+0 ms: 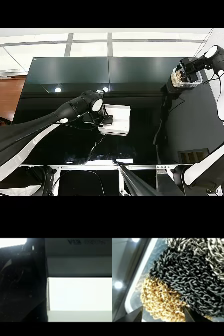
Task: Fold the box and place the chain.
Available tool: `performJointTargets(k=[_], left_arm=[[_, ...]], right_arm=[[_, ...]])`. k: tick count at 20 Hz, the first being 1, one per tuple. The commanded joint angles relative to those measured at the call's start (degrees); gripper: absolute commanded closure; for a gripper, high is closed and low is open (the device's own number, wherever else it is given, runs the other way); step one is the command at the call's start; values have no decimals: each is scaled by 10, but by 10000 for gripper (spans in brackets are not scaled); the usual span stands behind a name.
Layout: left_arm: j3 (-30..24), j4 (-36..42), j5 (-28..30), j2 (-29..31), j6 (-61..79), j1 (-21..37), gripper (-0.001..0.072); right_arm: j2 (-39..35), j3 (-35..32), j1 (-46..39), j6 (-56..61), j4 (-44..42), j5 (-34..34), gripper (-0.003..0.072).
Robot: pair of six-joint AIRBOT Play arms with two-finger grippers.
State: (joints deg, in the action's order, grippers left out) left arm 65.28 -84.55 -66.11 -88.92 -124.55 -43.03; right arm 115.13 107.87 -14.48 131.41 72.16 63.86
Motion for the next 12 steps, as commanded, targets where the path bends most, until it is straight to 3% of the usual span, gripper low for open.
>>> performJointTargets(k=[1,3,9,12], left_arm=[[0,0,1,0,0,0,678],[0,0,0,0,0,0,678],[0,0,1,0,0,0,678],[0,0,-2,0,0,0,679]], right_arm=[[12,1,7,-26,0,-9,249],[9,1,10,-101,-14,-33,670],[-82,1,-8,-218,-19,-12,674],[-160,1,-8,-345,-37,13,680]])
